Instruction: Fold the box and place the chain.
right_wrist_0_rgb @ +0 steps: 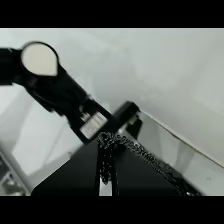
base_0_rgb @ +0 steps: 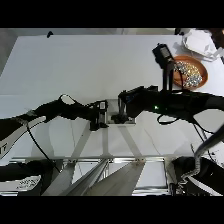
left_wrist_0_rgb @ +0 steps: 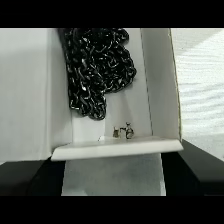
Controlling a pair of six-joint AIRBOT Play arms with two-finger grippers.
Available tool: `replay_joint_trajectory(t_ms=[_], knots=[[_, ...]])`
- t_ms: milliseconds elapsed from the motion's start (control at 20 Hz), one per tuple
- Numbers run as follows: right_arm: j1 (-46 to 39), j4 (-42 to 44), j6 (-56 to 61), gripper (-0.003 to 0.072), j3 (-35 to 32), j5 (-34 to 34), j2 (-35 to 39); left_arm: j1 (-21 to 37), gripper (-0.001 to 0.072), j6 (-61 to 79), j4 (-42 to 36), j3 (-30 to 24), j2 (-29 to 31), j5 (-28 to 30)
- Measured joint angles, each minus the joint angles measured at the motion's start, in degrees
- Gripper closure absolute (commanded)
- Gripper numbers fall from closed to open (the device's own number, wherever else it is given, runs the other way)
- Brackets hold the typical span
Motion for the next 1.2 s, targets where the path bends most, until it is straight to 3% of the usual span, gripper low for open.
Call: replay_joint_trajectory(t_ms=[450,900,1000,1200], knots=[[0.02,-1.73,-0.02,0.0677,-6.27,-2.16,-8.87,0.0,0.0374,0.0,0.0,0.0,0.0,0.0],[0.02,-2.75,-0.09,0.0669,-7.39,-3.82,-21.14,0.0,0.0374,0.02,0.0,0.0,0.0,-0.02],[0.02,-2.78,-0.07,0.0527,-7.43,-3.54,-22.25,0.0,0.0374,0.0,0.0,0.0,0.0,-0.02],[0.02,-2.78,-0.07,0.0503,-7.43,-2.75,-22.71,0.0,0.0374,0.02,0.0,0.0,0.0,-0.02]])
